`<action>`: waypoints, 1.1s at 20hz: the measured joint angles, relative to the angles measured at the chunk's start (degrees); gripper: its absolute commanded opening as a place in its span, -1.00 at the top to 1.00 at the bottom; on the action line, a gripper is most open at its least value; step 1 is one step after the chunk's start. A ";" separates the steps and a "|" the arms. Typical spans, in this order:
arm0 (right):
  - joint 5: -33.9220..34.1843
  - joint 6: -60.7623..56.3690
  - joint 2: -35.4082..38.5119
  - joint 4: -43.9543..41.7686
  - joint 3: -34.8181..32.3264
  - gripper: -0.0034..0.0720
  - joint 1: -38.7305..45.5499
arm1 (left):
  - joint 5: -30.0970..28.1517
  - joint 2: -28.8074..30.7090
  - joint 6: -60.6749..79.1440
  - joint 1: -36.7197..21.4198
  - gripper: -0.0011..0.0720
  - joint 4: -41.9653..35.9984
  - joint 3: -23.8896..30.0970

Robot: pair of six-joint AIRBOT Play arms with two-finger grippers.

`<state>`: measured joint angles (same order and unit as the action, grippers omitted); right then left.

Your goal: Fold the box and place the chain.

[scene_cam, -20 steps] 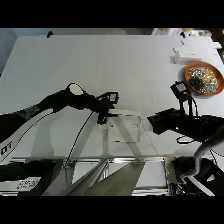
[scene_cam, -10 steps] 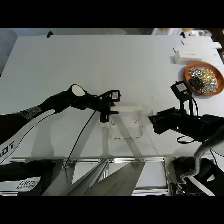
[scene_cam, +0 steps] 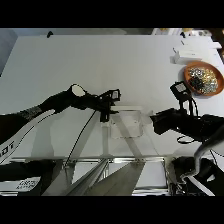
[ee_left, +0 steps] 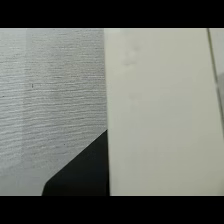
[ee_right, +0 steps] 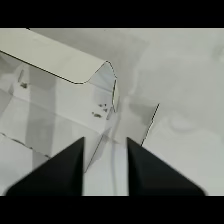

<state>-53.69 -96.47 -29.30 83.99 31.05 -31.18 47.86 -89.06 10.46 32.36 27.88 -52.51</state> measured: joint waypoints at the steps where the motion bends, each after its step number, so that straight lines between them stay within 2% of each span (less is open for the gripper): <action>1: -0.61 1.55 0.00 -0.09 0.00 0.87 0.00 | -0.02 0.00 -0.02 0.00 0.95 0.02 0.00; 3: -1.49 8.37 0.00 -1.79 0.00 0.87 0.00 | -0.02 0.00 -0.02 0.00 0.95 0.02 0.00; 7: -2.54 32.09 -0.74 -11.34 -0.35 0.86 -0.02 | -0.04 0.00 -0.07 0.00 0.95 0.02 0.00; 14: -6.73 57.48 -8.94 -17.68 -3.52 0.82 -0.02 | -0.04 0.00 -0.07 0.00 0.95 0.04 0.00; 15: -6.86 59.89 -9.62 -17.49 -4.07 0.36 -0.02 | -0.04 0.00 -0.07 0.00 0.95 0.04 0.00; 16: -5.97 62.27 -9.94 -16.92 -5.03 -0.28 -0.02 | -0.04 0.00 -0.07 0.00 0.95 0.04 0.00; 17: -4.57 64.22 -9.86 -16.26 -6.19 -0.71 -0.02 | -0.04 0.00 -0.07 0.00 0.95 0.04 0.00; 18: -2.51 66.51 -9.33 -15.41 -7.78 -0.94 -0.07 | -0.04 0.00 -0.07 0.00 0.95 0.04 0.00; 22: 7.82 73.37 -6.75 -13.29 -14.88 -0.94 -2.43 | -0.04 0.00 -0.07 0.00 0.95 0.02 0.00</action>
<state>-45.87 -23.09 -36.05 70.70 16.16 -33.61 47.81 -89.06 10.39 32.36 27.90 -52.51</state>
